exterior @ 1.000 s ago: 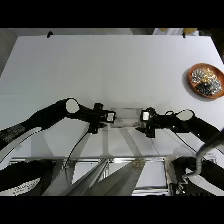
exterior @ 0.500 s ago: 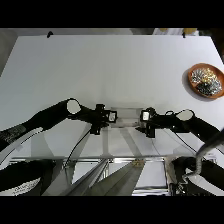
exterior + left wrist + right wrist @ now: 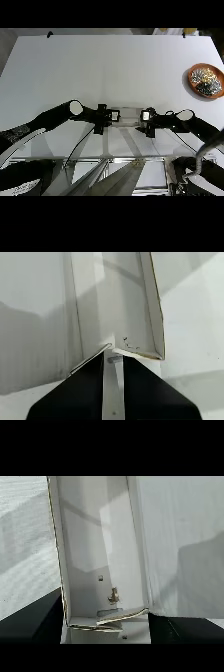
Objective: Fold the box and place the chain.
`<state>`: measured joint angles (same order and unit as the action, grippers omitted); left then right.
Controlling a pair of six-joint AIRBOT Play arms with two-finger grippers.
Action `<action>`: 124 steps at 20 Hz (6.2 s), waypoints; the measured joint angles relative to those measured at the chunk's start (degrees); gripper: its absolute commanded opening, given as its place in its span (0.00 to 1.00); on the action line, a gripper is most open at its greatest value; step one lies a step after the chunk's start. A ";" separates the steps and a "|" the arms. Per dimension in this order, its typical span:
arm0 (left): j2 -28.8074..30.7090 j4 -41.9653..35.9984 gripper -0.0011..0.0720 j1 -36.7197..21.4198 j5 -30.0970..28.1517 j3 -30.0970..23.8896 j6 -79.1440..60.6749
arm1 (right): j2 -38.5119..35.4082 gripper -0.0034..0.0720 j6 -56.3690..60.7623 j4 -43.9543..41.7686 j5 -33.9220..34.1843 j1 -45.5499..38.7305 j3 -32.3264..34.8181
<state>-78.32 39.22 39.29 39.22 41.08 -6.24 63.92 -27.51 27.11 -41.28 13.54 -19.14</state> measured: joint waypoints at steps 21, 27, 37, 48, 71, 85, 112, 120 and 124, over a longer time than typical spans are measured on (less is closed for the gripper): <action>11.58 15.08 0.02 -6.08 3.91 0.00 46.58 | 0.00 0.61 0.02 -0.02 -0.02 0.00 0.00; 13.90 24.02 0.02 -12.24 9.53 -2.40 81.35 | 0.00 0.61 0.02 -0.02 -0.02 0.00 0.00; 3.28 10.23 0.02 -7.74 7.93 -4.98 92.67 | 0.00 0.61 0.02 -0.02 -0.02 0.00 0.00; 5.29 5.64 0.24 -4.61 7.10 -0.87 91.27 | 0.00 0.61 0.00 -0.02 -0.02 0.00 0.00; 7.37 8.83 0.42 -4.70 9.55 1.36 90.23 | 0.00 0.61 -0.09 0.00 0.02 0.00 0.00; 4.85 7.87 0.55 -0.09 8.24 4.70 90.05 | 0.00 0.61 0.02 0.00 -0.02 0.02 0.00; -5.42 31.23 0.55 8.09 17.68 19.82 118.53 | 0.00 0.61 -0.02 0.02 -0.04 0.02 0.00; -11.58 37.13 0.43 10.45 25.68 28.06 129.00 | 0.00 0.61 0.00 0.02 -0.02 0.02 0.00; -13.53 38.23 0.37 10.71 26.75 28.65 132.91 | 0.00 0.61 0.00 0.02 -0.02 0.02 0.00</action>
<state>-91.85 77.45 50.00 65.98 69.73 126.67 63.92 -27.51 27.14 -41.30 13.56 -19.14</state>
